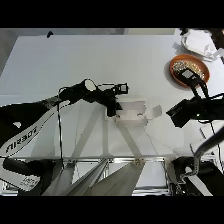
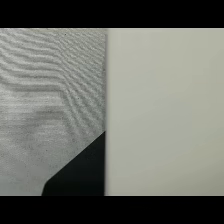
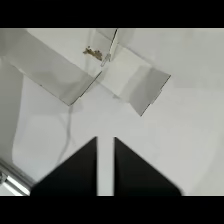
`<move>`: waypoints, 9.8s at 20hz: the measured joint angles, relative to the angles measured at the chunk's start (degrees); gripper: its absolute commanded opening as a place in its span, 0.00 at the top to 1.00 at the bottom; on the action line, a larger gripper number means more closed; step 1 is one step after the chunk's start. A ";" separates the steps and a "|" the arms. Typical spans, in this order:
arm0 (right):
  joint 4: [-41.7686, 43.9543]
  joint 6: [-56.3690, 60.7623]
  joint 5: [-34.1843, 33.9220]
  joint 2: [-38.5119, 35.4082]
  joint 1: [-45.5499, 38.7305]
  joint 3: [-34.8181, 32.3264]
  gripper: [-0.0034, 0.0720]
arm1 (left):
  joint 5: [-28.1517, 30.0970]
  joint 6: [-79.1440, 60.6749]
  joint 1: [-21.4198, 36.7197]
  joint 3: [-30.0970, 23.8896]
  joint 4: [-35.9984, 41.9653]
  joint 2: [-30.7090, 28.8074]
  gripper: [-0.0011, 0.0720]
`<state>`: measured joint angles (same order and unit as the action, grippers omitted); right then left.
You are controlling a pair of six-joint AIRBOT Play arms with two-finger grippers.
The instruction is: Fold the box and place the chain.
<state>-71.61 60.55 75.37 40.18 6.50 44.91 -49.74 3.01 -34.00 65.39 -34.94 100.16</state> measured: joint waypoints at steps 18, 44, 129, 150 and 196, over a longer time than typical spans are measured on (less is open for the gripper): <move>-12.46 -5.25 -6.54 9.18 29.70 -2.75 0.94 | -0.13 -0.02 0.00 0.00 0.02 0.00 0.97; -8.92 -25.86 -46.16 2.14 27.30 -27.34 0.03 | -0.22 -0.02 0.00 0.00 0.02 0.00 0.97; 38.56 -82.40 -27.98 33.59 1.27 -16.76 0.43 | -0.28 0.00 -0.02 -0.02 0.04 -0.02 0.97; 39.06 -86.31 -31.30 33.62 1.27 -16.81 0.59 | -0.11 0.00 -0.02 -0.02 0.04 -0.02 0.97; 39.06 -86.14 -31.28 33.66 1.27 -16.81 0.59 | -12.35 28.55 -3.80 -0.83 -6.54 -17.62 0.98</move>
<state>-32.56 -25.58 44.10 73.84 7.77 28.10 -62.08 31.55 -37.80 64.55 -41.47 82.54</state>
